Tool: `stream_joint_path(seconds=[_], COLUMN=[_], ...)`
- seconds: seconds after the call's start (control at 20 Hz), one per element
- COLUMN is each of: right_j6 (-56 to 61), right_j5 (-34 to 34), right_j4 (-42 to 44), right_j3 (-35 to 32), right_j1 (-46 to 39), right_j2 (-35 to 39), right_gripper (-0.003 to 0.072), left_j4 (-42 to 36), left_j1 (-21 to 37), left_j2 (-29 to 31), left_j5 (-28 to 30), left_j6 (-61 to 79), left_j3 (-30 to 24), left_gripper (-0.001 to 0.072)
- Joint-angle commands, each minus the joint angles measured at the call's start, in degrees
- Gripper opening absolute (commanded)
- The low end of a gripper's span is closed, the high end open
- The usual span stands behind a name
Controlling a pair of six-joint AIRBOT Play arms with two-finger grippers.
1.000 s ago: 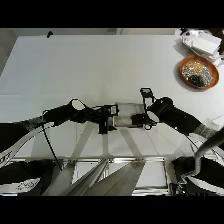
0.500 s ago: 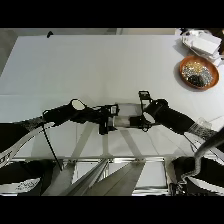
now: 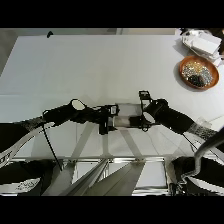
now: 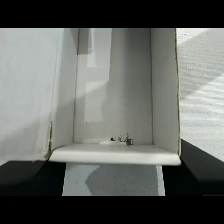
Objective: Fold the box and place the chain.
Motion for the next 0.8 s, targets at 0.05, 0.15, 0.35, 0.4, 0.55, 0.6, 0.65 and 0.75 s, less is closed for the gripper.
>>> stream_joint_path(seconds=[0.05, 0.15, 0.35, 0.4, 0.55, 0.6, 0.65, 0.75], right_j6=[-3.0, -6.2, -11.9, -13.7, -20.2, -22.8, -26.5, -34.7], right_j5=[0.1, 0.5, 3.9, 5.6, 10.0, 9.5, 8.1, 4.3], right_j4=[0.3, 0.4, -1.7, -2.3, -2.8, -2.8, -2.8, -2.7], right_j3=[0.0, 0.0, 0.0, 0.3, 4.2, 6.6, 8.6, 11.8], right_j1=[0.0, 0.0, -0.7, -1.4, -8.3, -12.5, -17.1, -27.7], right_j2=[0.9, 3.6, 12.3, 14.8, 22.1, 23.6, 24.0, 22.6], right_gripper=[0.0126, 0.0498, 0.0556, 0.0556, 0.0545, 0.0528, 0.0502, 0.0397], left_j4=[0.0, 0.0, 0.0, 0.0, 0.0, 0.0, 0.0, 0.0], left_j1=[0.1, 0.1, 0.1, 0.1, 0.1, 0.1, 0.1, 0.1], left_j2=[0.0, 0.0, 0.0, 0.0, 0.0, 0.0, 0.0, 0.0], left_j5=[0.0, 0.0, 0.0, 0.0, 0.0, 0.0, 0.0, 0.0], left_j6=[0.1, 0.1, 0.1, 0.1, 0.1, 0.1, 0.1, 0.1], left_j3=[0.0, 0.0, 0.0, 0.0, 0.0, 0.0, 0.0, 0.0], left_gripper=[0.0476, 0.0476, 0.0476, 0.0476, 0.0476, 0.0476, 0.0476, 0.0476])
